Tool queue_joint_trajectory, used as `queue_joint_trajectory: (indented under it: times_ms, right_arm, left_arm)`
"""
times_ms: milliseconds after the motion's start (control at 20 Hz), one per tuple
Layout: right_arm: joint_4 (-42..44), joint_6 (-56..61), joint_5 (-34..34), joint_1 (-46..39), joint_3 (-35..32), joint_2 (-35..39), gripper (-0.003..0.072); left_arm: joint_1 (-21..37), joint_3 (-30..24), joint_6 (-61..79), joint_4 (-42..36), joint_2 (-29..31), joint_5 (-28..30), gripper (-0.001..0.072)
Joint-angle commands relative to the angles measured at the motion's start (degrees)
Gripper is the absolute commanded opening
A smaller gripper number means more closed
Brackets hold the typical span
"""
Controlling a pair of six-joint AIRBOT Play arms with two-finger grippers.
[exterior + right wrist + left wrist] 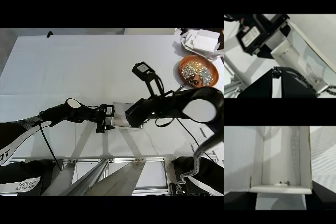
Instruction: Fold the box and place the chain.
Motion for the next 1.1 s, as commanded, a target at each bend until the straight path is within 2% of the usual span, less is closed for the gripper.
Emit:
queue_joint_trajectory:
  times_ms: [0, 200, 350, 400, 450, 500, 700, 850, 900, 1000, 1050]
  right_arm:
    - [1.2, 0.1, -6.4, 0.2, -4.6, -4.9, 0.0011]
    - [1.4, 0.2, -7.5, 0.2, -6.0, -12.4, 0.0012]
    - [1.8, 0.2, -7.3, 0.2, -6.0, -15.4, 0.0016]
    - [2.5, 0.1, -6.9, 0.2, -6.0, -15.5, 0.0087]
    - [3.5, 0.1, -6.5, 0.2, -6.0, -15.4, 0.0188]
    - [4.7, -0.1, -5.9, 0.2, -5.9, -15.1, 0.0229]
    - [4.7, 0.0, -0.5, 0.2, -4.8, -8.8, 0.0230]
    - [-3.4, 4.8, 2.7, -1.6, -4.0, -0.1, 0.0243]
    - [-6.8, 7.0, 4.5, -3.2, -4.0, 2.2, 0.0304]
    - [-14.7, 11.0, 9.2, -8.2, -4.0, 5.4, 0.0519]
    - [-18.0, 12.6, 10.7, -11.6, -4.0, 6.3, 0.0594]
  left_arm:
    - [0.0, 0.0, 0.0, 0.0, 0.0, 0.0, 0.0251]
    - [0.0, 0.0, 0.0, 0.0, 0.0, 0.0, 0.0251]
    - [0.0, 0.0, 0.0, 0.0, 0.0, 0.0, 0.0251]
    - [0.0, 0.0, 0.0, 0.0, 0.0, 0.0, 0.0251]
    - [0.0, 0.0, 0.0, 0.0, 0.0, 0.0, 0.0251]
    - [0.0, 0.0, 0.0, 0.0, 0.0, 0.0, 0.0251]
    - [0.0, 0.0, 0.0, 0.0, 0.0, 0.0, 0.0251]
    - [0.0, 0.0, 0.0, 0.0, 0.0, 0.0, 0.0251]
    - [0.0, 0.0, 0.0, 0.0, 0.0, 0.0, 0.0251]
    - [0.0, 0.0, 0.0, 0.0, 0.0, 0.0, 0.0251]
    - [0.0, 0.0, 0.0, 0.0, 0.0, 0.0, 0.0251]
